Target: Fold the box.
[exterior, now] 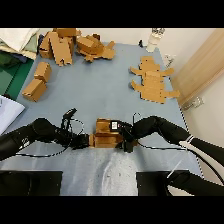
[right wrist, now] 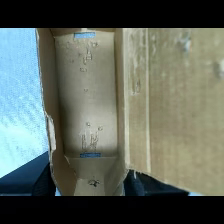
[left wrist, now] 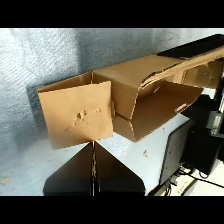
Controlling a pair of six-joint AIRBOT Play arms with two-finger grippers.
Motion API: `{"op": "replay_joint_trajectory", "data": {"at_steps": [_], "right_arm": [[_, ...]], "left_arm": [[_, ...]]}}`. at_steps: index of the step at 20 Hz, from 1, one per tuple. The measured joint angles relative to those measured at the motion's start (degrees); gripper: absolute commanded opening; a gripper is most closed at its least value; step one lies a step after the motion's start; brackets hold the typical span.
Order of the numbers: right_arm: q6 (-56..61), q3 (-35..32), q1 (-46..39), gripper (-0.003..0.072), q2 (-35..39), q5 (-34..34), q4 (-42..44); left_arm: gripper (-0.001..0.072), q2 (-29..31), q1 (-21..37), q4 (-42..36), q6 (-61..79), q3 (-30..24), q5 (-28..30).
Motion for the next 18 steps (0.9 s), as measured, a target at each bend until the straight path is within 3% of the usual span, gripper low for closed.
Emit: {"op": "replay_joint_trajectory", "data": {"at_steps": [9, 13, 18], "right_arm": [[0.02, 0.0, 0.0, 0.0463, 0.0, 0.0, 0.0], [0.0, 0.0, 0.0, 0.0463, 0.0, 0.0, 0.0], [0.0, 0.0, 0.0, 0.0463, 0.0, 0.0, 0.0]], "left_arm": [[0.0014, 7.65, 10.64, 10.16, -6.4, -0.17, -6.91], [0.0013, 5.73, 11.82, 11.56, -7.34, -0.42, -7.82], [0.0013, 0.9, 7.78, 11.45, -8.33, -0.48, -4.26]]}}
